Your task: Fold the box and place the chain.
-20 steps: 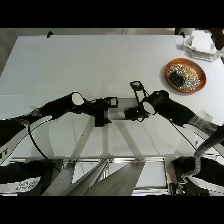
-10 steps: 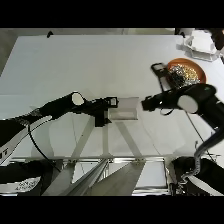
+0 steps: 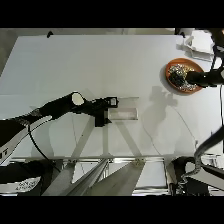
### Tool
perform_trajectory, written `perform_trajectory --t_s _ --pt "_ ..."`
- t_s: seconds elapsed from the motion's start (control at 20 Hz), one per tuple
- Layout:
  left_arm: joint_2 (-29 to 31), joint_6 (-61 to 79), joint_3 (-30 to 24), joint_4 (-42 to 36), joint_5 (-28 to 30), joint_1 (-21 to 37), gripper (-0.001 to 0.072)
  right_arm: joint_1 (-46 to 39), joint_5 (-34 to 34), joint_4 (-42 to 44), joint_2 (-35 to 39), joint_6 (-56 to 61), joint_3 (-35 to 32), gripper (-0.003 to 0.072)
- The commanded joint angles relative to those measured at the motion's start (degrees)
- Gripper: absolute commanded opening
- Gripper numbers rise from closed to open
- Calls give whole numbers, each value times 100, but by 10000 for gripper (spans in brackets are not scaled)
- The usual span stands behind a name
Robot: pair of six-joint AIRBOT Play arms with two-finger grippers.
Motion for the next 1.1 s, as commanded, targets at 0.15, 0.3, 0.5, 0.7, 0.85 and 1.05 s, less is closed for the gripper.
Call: perform_trajectory --t_s 0.15,0.3,0.5,0.7,0.85,1.05 --pt "4 2 0 0 0 -2 272 -269 144 225 -1690 -245 1379 269" --pt "4 0 0 0 0 -2 272 -205 190 341 -1967 -245 1488 269" --pt "4 2 0 0 0 -2 272 -186 140 361 -2144 -247 1488 247" --pt "4 2 0 0 0 -2 272 -186 90 358 -2293 -249 1486 217" --pt "4 0 0 0 2 -2 272 -186 111 356 -2374 -251 1486 189" --pt "4 2 0 0 0 -2 272 -186 133 358 -2380 -251 1488 80"
